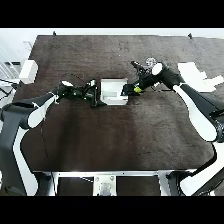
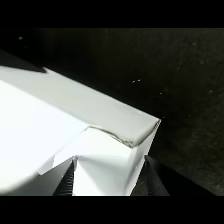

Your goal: Fold the box and place the chain.

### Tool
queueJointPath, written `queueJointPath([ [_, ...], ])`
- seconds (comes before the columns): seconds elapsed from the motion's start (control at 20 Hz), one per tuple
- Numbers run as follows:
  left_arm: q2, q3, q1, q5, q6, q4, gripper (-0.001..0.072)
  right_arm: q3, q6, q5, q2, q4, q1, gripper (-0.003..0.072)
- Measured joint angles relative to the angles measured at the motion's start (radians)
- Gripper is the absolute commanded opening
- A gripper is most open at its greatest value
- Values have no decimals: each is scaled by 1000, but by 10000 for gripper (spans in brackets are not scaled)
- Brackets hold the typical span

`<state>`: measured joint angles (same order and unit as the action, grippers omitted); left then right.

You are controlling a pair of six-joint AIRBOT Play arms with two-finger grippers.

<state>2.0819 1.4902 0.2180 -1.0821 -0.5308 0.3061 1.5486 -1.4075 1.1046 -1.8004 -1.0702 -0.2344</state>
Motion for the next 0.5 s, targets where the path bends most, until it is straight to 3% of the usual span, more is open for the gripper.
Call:
queueJointPath([
  [0.5, 0, 0, 0, 0, 0, 0, 279, 49, -241, -21, -40, -237, -107, 517],
])
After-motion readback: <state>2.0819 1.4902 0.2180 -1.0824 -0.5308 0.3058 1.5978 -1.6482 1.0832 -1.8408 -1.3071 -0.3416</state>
